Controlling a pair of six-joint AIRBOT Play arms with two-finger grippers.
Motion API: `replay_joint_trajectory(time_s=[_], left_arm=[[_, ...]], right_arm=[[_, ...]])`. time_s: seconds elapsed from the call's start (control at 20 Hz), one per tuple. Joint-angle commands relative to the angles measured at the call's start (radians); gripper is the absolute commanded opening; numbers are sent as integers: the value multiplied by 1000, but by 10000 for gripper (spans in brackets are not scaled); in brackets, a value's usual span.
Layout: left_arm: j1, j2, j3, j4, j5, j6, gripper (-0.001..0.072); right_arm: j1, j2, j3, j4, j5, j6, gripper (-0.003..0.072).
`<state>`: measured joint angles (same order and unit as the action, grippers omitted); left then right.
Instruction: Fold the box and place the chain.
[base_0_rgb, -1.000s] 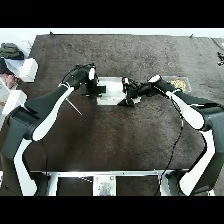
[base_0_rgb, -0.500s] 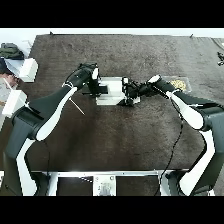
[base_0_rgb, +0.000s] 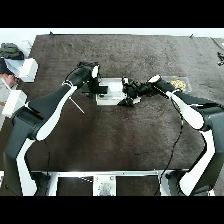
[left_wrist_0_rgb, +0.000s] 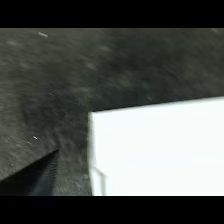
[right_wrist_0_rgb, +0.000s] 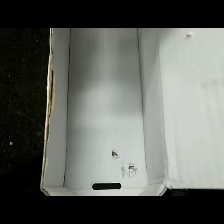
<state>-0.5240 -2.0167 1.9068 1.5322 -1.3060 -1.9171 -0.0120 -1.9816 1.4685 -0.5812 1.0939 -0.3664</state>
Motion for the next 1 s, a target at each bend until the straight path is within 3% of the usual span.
replay_joint_trajectory(time_s=[0.0, 0.2, 0.35, 0.45, 0.6, 0.7, 0.75, 0.8, 0.9, 0.95], left_arm=[[0, 7, 46, -24, -69, 175, 565], [5, 77, 116, -20, -128, 361, 565], [29, 200, 111, -26, -53, 450, 564], [54, 275, 59, -90, 35, 505, 564], [131, 364, -111, -390, 197, 810, 563], [213, 380, -237, -624, 248, 1092, 563], [262, 379, -307, -761, 266, 1273, 541], [321, 379, -407, -949, 276, 1506, 413], [434, 369, -611, -1279, 280, 1879, 404], [476, 365, -674, -1350, 279, 1965, 405]], right_arm=[[0, 0, 0, 1, 0, 0, 168], [0, 0, 0, 1, 0, 0, 168], [0, 0, 0, 1, 1, 0, 168], [0, 0, 0, 1, 0, 0, 168], [0, 0, 0, 1, 0, 0, 168], [0, 0, 0, 1, 0, 0, 168], [0, 0, 0, 1, 0, 0, 168], [0, 0, 0, 1, 0, 0, 168], [0, 0, 0, 1, 0, 0, 168], [0, 0, 0, 1, 0, 0, 168]])
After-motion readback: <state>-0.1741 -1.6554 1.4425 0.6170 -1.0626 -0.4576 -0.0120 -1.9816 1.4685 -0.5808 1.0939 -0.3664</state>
